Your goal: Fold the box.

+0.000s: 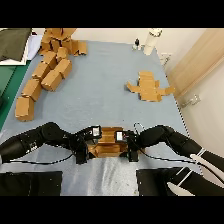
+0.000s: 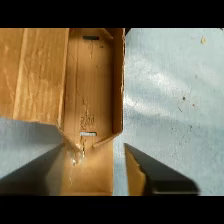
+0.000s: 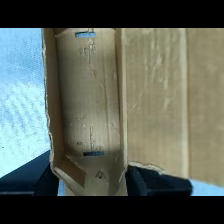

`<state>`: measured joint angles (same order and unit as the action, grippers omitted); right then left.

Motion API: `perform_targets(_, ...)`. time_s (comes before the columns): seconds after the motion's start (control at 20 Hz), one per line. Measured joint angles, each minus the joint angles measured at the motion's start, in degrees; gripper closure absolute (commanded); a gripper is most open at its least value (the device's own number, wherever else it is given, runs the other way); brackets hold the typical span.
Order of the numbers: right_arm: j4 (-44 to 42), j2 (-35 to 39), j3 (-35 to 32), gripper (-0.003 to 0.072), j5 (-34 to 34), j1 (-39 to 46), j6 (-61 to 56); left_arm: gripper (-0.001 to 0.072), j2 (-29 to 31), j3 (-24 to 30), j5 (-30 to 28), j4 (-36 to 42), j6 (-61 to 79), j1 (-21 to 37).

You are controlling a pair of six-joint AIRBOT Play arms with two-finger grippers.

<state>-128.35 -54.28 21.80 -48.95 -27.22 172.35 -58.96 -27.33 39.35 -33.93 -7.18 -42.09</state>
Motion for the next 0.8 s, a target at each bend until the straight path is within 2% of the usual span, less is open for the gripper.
perform_targets(0.15,0.0,0.0,0.0,0.0223,0.0,0.0,0.0,0.0420,-1.2,0.0,-1.0,2.2,1.4,-0.9)
perform_targets(0.25,0.0,0.0,0.0,0.0223,0.0,0.0,0.0,0.0559,-1.6,0.0,-1.9,3.1,1.8,-1.4)
perform_targets(0.4,0.0,0.0,0.0,0.0223,0.0,0.0,0.0,0.0560,-1.9,0.0,-3.7,4.7,2.7,-2.4)
perform_targets(0.45,0.0,0.0,0.0,0.0223,0.0,0.0,0.0,0.0638,-2.0,0.0,-4.5,5.3,2.8,-2.9)
perform_targets(0.5,0.0,0.0,0.0,0.0223,0.0,0.0,0.0,0.0668,-2.0,0.0,-5.7,5.8,3.0,-3.5)
perform_targets(0.7,0.0,0.0,0.0,0.0223,0.0,0.0,0.0,0.0665,-2.1,0.1,-9.0,6.8,3.4,-5.9)
perform_targets(0.75,0.0,0.0,0.0,0.0223,0.0,0.0,0.0,0.0623,-2.1,0.0,-9.5,7.1,3.4,-6.4)
perform_targets(0.8,0.0,0.0,0.0,0.0223,0.0,0.0,0.0,0.0449,-2.1,0.1,-9.7,7.4,3.5,-6.8)
